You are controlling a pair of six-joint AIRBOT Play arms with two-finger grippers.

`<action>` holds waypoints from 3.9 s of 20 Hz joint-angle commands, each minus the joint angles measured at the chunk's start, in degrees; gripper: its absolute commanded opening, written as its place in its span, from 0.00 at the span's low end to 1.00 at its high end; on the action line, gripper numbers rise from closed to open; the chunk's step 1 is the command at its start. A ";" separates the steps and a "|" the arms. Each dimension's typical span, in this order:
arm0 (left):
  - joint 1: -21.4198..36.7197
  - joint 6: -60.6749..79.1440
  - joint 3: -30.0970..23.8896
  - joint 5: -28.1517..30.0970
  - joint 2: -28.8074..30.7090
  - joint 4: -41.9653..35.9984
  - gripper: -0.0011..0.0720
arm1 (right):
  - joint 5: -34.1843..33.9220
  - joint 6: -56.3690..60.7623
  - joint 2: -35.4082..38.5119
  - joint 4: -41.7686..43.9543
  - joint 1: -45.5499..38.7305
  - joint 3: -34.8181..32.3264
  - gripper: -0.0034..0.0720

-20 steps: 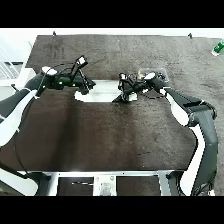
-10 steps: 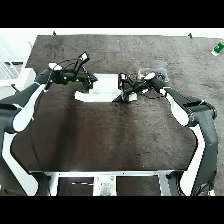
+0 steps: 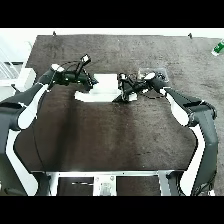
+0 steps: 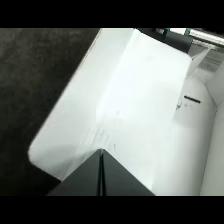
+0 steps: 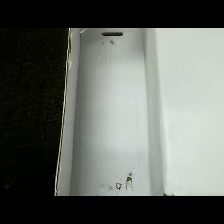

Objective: Fold the box and place the chain.

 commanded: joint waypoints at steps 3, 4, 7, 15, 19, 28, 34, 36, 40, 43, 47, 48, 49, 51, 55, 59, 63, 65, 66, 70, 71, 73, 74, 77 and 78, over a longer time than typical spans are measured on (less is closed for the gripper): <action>-0.04 -0.94 0.24 -0.48 -0.76 2.71 0.04 | 0.00 0.00 -0.02 -0.02 0.04 0.02 0.61; -0.04 -0.94 0.24 -0.52 -0.79 2.82 0.04 | 0.00 0.00 -0.02 -0.02 0.04 0.02 0.61; -0.04 -0.92 0.24 -0.24 -0.79 4.48 0.04 | 0.00 0.00 -0.02 -0.02 0.04 0.02 0.61; 2.91 0.52 2.47 -6.27 5.27 7.10 0.04 | 0.00 0.00 -0.02 0.00 0.04 0.02 0.61; 4.66 0.39 3.82 -16.39 6.43 15.54 0.41 | 0.00 0.00 -0.02 0.00 0.04 0.02 0.61; -1.36 -2.38 3.52 -15.02 4.13 30.86 0.78 | 0.00 0.00 -0.02 -0.02 0.04 0.02 0.61; -1.53 -2.38 3.52 -15.28 2.78 28.94 0.78 | 0.00 0.00 -0.02 -0.02 0.04 0.02 0.61; -1.53 -2.38 3.52 -15.23 2.75 27.71 0.78 | 0.00 0.00 -0.02 -0.02 0.04 0.02 0.61; -1.53 -2.36 3.30 -15.43 1.77 27.28 0.78 | 0.02 0.00 -0.02 -0.02 0.04 0.02 0.61; -1.53 -1.95 3.10 -15.21 1.42 26.73 0.78 | 0.00 0.00 -0.02 -0.02 0.04 0.02 0.61; -1.53 -1.88 3.10 -15.23 1.42 26.64 0.54 | 0.02 0.00 -0.02 0.00 0.04 0.02 0.61; -1.53 -1.77 3.10 -15.17 1.42 26.64 0.50 | 0.00 0.00 -0.02 -0.02 0.04 0.02 0.61; -1.53 -1.22 3.10 -15.21 1.42 26.64 0.50 | 0.00 0.00 -0.02 0.00 0.04 0.02 0.61; -1.53 -0.42 3.10 -15.28 1.42 26.62 0.50 | 0.00 0.00 -0.02 -0.02 0.04 0.02 0.61; -1.53 -0.39 3.10 -15.30 1.42 26.27 0.49 | 0.00 0.00 -0.02 -0.02 0.04 0.02 0.61; -1.53 -0.39 3.10 -15.41 1.31 25.22 0.49 | 0.00 0.00 -0.02 0.00 0.04 0.02 0.61; -1.53 0.68 3.08 -15.47 1.31 22.82 0.49 | 0.00 0.00 -0.02 -0.02 0.04 0.02 0.61; -1.53 0.66 3.08 -15.45 1.31 22.29 0.18 | 0.02 0.00 -0.02 -0.02 0.04 0.02 0.61; -1.53 0.66 3.10 -15.43 1.31 22.25 0.18 | 0.02 0.00 -0.02 -0.02 0.04 0.02 0.61; -1.53 0.96 3.06 -15.47 1.18 20.31 0.18 | 0.02 0.00 -0.02 -0.02 0.04 0.02 0.61; -1.53 1.79 2.71 -15.47 1.18 19.10 0.18 | 0.00 0.00 -0.02 -0.02 0.04 0.02 0.61; -1.53 3.93 1.51 -15.28 1.07 17.03 0.18 | 0.00 0.00 -0.02 -0.02 0.04 0.02 0.61; -1.53 5.09 0.94 -15.32 0.96 16.35 0.29 | 0.00 0.00 -0.02 -0.02 0.04 0.02 0.61; -1.53 5.79 0.59 -14.34 0.94 14.71 0.35 | 0.00 0.00 -0.02 -0.02 0.04 0.02 0.61; -1.53 6.05 0.59 -14.16 0.94 13.62 0.55 | 0.00 0.00 -0.02 0.00 0.04 0.02 0.61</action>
